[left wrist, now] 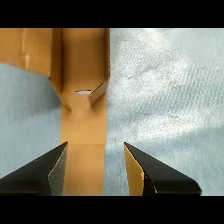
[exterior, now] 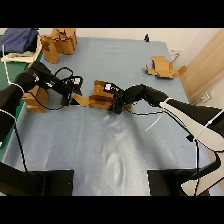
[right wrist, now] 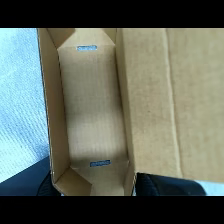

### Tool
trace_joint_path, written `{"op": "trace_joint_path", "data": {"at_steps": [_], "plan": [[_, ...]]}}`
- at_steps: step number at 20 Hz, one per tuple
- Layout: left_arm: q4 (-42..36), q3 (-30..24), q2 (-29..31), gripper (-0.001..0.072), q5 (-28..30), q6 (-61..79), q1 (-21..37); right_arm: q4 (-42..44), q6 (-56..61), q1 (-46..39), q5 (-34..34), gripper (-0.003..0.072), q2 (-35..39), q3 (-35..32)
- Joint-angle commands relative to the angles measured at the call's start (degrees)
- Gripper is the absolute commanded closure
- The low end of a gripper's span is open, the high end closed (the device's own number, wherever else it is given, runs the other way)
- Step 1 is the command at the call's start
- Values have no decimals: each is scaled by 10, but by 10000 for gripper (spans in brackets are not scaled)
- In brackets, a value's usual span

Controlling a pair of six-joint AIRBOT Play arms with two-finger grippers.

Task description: Fold the box.

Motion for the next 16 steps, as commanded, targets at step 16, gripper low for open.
{"op": "trace_joint_path", "data": {"at_steps": [16], "plan": [[-33, 0, -23, 191, 58, -31, -63, 0, 0, 0, -2, 183, 0, 0]]}}
